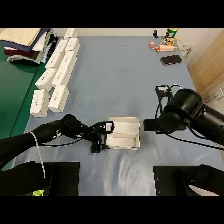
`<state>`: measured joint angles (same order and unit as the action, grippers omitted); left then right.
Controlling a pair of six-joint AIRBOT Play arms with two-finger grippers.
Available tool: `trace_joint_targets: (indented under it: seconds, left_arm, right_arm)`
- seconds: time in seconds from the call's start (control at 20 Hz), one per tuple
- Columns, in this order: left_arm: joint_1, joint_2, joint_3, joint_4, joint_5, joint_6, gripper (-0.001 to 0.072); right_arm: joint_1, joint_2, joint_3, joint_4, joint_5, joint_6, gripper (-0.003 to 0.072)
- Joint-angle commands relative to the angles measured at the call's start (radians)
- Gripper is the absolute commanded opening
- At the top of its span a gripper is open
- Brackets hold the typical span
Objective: Fold the box.
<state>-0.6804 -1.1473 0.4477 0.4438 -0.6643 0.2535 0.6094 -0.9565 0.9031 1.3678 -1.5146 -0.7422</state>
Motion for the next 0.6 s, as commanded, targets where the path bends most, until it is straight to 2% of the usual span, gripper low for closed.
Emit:
trace_joint_targets:
  seconds: [0.0, 0.15, 0.25, 0.4, 0.55]
  left_arm:
    - [0.001, -0.001, 0.0, 0.0, 0.0, 0.0, 0.0411]
    - [0.001, -0.001, 0.0, 0.0, 0.0, 0.0, 0.0411]
    - [0.001, -0.001, 0.0, 0.0, 0.0, 0.0, 0.041]
    - [0.001, -0.001, 0.0, 0.0, 0.0, 0.0, 0.0411]
    - [0.001, -0.001, 0.0, 0.0, 0.0, 0.0, 0.0411]
  right_arm:
    - [-0.187, -0.008, -0.064, 0.06, 0.111, -0.187, 0.0003]
    - [-0.423, -0.084, -0.086, 0.323, 0.293, -0.459, 0.0003]
    - [-0.571, -0.164, -0.085, 0.614, 0.366, -0.706, 0.0003]
    - [-0.684, -0.312, -0.058, 0.95, 0.323, -1.005, 0.0003]
    - [-0.682, -0.449, 0.004, 1.075, 0.194, -1.167, 0.0003]
